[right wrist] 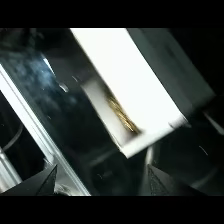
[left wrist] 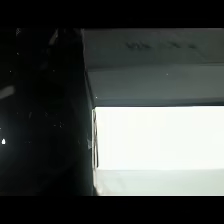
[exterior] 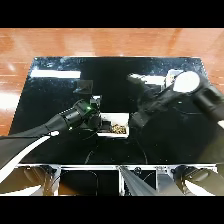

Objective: Fold the box and place the chain.

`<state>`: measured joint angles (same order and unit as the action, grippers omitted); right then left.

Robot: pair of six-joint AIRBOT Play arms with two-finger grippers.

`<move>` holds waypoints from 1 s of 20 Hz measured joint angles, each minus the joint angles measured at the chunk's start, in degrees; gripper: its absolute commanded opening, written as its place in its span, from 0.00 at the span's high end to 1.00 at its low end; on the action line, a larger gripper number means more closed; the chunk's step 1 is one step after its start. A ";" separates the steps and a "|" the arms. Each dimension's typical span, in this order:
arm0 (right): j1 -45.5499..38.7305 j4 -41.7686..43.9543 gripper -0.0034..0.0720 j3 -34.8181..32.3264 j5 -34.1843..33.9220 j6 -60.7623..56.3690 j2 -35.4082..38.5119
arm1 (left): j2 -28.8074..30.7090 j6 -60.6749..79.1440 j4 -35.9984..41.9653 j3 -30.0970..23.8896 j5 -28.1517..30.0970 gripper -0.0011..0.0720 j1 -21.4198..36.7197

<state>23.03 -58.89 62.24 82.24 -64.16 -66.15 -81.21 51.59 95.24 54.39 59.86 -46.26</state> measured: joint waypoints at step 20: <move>-11.43 0.81 0.09 0.42 -6.45 -3.82 0.61 | 21.92 8.61 -9.35 0.72 25.16 0.29 3.78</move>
<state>11.60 -58.08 62.65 75.79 -67.99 -65.54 -59.29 60.20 85.89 55.11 85.01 -42.48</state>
